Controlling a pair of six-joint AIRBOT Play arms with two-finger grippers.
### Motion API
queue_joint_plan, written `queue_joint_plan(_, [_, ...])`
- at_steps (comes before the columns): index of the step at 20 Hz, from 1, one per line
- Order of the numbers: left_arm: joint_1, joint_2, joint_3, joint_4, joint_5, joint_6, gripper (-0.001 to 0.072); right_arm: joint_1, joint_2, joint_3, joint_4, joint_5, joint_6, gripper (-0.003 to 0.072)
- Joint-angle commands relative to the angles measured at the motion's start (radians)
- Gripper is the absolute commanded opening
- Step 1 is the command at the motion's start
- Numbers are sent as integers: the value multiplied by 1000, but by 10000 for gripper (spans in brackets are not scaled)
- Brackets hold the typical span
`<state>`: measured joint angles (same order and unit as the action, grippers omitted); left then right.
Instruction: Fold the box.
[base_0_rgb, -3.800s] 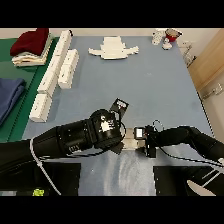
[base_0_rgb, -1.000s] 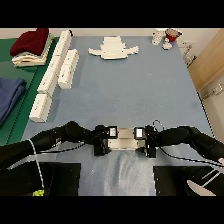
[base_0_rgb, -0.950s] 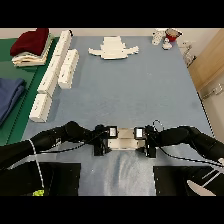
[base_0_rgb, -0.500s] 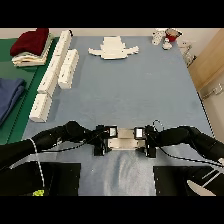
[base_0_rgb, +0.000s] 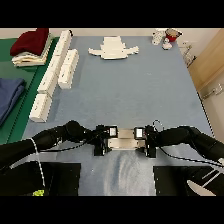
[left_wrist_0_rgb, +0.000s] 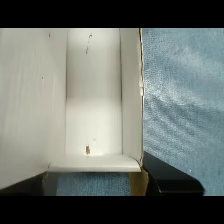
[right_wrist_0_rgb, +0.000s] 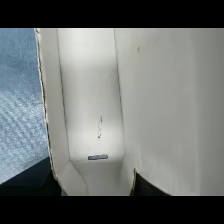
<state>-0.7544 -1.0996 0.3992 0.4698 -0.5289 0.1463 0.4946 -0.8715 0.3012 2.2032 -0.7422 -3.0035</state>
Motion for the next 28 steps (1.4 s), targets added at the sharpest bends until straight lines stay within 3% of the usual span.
queue_joint_plan(1, [0,0,0,1,-2,-5,442,0,0,0,0,0,0,452])
queue_joint_plan(20, [0,0,0,1,-2,-5,443,0,0,0,4,0,1,457])
queue_joint_plan(21, [0,0,0,1,-2,-5,443,0,0,0,4,0,3,527])
queue_joint_plan(22, [0,0,0,1,-2,-5,443,0,1,0,4,0,12,679])
queue_joint_plan(23, [0,0,0,1,-2,-4,443,0,6,0,3,-7,36,712])
queue_joint_plan(28, [0,0,0,1,-2,-5,443,0,93,0,-8,-49,95,712])
